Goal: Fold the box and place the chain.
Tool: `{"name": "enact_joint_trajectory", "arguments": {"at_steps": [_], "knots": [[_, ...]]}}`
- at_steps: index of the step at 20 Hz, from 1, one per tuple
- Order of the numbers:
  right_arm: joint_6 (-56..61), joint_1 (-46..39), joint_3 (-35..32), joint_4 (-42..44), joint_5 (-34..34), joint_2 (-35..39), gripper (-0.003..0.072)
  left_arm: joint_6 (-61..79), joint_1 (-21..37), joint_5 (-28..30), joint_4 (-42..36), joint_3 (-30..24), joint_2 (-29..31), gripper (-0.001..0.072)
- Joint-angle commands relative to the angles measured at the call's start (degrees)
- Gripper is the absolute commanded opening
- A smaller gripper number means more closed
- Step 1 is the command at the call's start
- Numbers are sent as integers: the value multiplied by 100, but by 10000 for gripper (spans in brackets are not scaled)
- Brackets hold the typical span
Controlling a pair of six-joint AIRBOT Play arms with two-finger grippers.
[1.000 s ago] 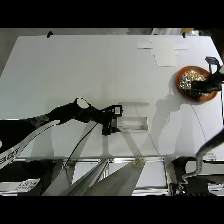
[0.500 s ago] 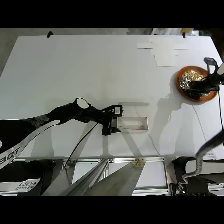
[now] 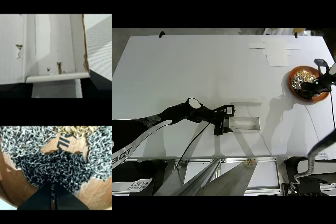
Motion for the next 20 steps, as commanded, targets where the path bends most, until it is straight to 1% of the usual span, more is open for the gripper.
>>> {"name": "enact_joint_trajectory", "arguments": {"at_steps": [1,2,8,10,12,13,16,20], "knots": [[-22,-4,0,17,39,-4,91,0,4,2,0,2,2,208],[-22,-4,0,20,50,-4,133,0,4,2,0,2,2,208],[-68,-4,0,24,256,-24,130,0,4,2,0,2,0,208],[-66,-4,0,33,334,-114,39,0,4,2,0,2,0,208],[-63,-4,0,44,328,-149,15,0,4,2,0,2,0,208],[-63,-4,2,35,328,-107,15,0,4,2,0,2,0,208],[-68,-4,0,35,291,275,15,0,4,2,0,2,0,208],[-164,-4,0,142,260,1217,15,0,4,2,0,2,0,208]]}}
